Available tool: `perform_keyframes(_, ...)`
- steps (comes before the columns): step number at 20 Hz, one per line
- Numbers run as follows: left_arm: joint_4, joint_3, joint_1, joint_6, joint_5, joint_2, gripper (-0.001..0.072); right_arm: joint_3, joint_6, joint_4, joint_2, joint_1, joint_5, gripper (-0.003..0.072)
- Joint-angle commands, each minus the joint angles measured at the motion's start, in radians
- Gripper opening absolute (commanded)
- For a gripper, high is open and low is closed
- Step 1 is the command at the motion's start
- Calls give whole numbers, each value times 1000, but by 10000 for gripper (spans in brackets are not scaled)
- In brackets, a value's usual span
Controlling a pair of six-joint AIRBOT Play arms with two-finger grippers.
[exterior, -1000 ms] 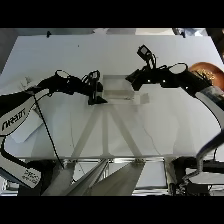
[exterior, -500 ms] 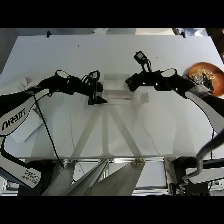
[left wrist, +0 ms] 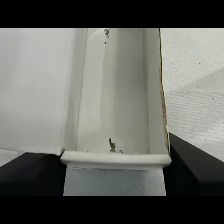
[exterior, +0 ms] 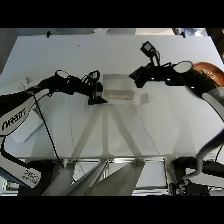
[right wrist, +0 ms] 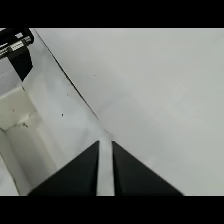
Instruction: Fold the box and place the chain.
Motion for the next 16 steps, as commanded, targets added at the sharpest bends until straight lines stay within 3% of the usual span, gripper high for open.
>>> perform_keyframes(1, 0, 0, 1, 0, 0, 0, 382, 1, 5, -210, 120, -53, 96, 225)
perform_keyframes(2, 0, 0, 1, 0, 0, 0, 382, 1, -7, -284, 126, -62, 137, 339)
perform_keyframes(5, 0, 0, 1, 0, 0, 0, 382, -2, -100, -432, 105, -61, 238, 411)
perform_keyframes(8, 0, 0, 1, 0, 0, 0, 382, -2, -261, -440, 64, -61, 249, 422)
perform_keyframes(13, 0, 0, 1, 0, 0, 0, 382, -2, -285, -390, -57, -61, 245, 421)
perform_keyframes(16, 0, 0, 1, 0, 0, 0, 382, -2, -400, -311, -114, -53, 248, 421)
